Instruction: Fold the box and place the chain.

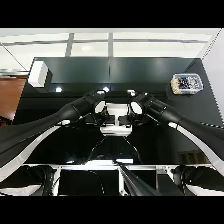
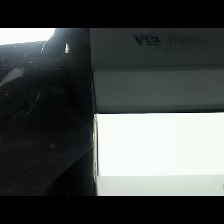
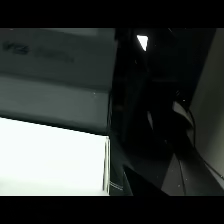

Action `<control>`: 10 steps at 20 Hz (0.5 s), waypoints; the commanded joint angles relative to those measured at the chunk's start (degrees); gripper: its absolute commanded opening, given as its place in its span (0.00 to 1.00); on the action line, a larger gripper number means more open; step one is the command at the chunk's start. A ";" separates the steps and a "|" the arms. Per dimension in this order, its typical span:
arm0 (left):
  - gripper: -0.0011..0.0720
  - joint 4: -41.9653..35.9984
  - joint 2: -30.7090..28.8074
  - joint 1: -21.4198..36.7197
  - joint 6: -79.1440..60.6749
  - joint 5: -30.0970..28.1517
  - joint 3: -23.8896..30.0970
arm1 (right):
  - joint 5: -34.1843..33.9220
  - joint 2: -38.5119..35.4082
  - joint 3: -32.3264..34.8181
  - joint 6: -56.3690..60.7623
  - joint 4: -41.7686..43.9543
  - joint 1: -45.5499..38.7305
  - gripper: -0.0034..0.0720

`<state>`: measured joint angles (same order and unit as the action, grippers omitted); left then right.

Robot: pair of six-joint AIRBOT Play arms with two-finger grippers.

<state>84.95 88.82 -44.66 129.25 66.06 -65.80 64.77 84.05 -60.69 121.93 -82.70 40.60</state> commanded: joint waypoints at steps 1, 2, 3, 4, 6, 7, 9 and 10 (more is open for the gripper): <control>0.05 0.04 0.04 0.02 -0.02 0.04 -0.02 | 1.20 1.07 -0.31 3.39 -0.74 0.22 0.39; 0.05 0.02 0.04 0.02 -0.02 0.04 -0.02 | 1.18 1.22 -0.31 4.22 -0.70 0.22 0.39; 0.05 0.02 0.04 0.02 -0.02 0.07 -0.02 | 1.22 1.42 -0.31 4.81 -0.57 0.22 0.39; 0.05 0.02 0.04 0.02 -0.02 0.04 -0.02 | 1.27 1.73 -0.31 5.31 -0.22 0.22 0.39; 0.05 0.02 0.04 0.02 -0.02 0.04 -0.02 | 1.11 2.25 -0.31 6.32 0.61 0.22 0.29; 0.05 0.04 0.04 0.02 -0.02 0.07 -0.02 | 0.79 2.32 -0.31 6.34 0.61 0.22 0.17; 0.05 0.04 0.04 0.04 -0.02 0.07 -0.02 | 0.61 2.32 -0.31 6.64 0.76 0.22 0.06; 0.05 0.04 0.04 0.02 -0.02 0.02 -0.02 | 0.61 2.32 -0.31 6.64 0.79 0.22 0.06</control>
